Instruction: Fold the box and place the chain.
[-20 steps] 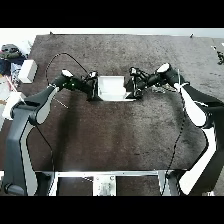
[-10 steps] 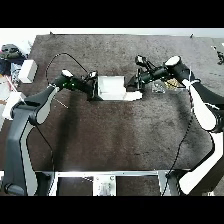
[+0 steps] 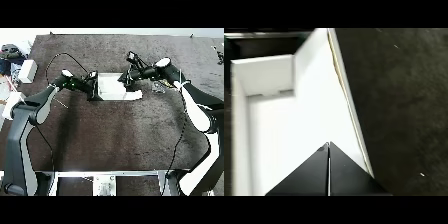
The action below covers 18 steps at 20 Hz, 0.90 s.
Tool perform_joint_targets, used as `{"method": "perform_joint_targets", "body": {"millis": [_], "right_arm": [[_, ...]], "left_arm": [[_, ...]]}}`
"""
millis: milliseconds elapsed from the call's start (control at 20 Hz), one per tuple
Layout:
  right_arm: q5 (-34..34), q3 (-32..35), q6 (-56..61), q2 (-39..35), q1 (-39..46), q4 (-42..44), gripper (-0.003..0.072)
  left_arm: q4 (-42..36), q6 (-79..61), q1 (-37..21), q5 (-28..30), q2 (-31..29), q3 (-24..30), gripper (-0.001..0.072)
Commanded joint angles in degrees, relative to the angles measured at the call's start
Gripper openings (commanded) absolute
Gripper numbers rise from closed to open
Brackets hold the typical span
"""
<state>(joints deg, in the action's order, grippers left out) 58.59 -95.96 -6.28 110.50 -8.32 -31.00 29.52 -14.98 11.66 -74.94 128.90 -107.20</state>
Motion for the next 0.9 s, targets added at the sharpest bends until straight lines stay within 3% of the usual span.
{"method": "perform_joint_targets", "body": {"millis": [0, 200, 400, 850], "right_arm": [[-5.5, 0.0, 0.1, 1.8, 0.3, -0.2, 0.0009], [-4.7, 0.0, 0.1, 3.8, 0.9, -0.8, 0.0008], [0.2, 0.0, -0.2, 4.3, 0.9, -1.8, 0.0008], [-0.7, 0.2, -0.1, 1.6, 0.9, -3.5, 0.0009]], "left_arm": [[0.0, 0.0, 0.0, 0.0, 0.0, 0.0, 0.0487], [0.0, 0.0, 0.0, 0.0, 0.0, 0.0, 0.0486], [0.0, 0.0, 0.0, 0.0, 0.0, 0.0, 0.0487], [0.0, 0.0, 0.0, 0.0, 0.0, 0.0, 0.0487]]}}
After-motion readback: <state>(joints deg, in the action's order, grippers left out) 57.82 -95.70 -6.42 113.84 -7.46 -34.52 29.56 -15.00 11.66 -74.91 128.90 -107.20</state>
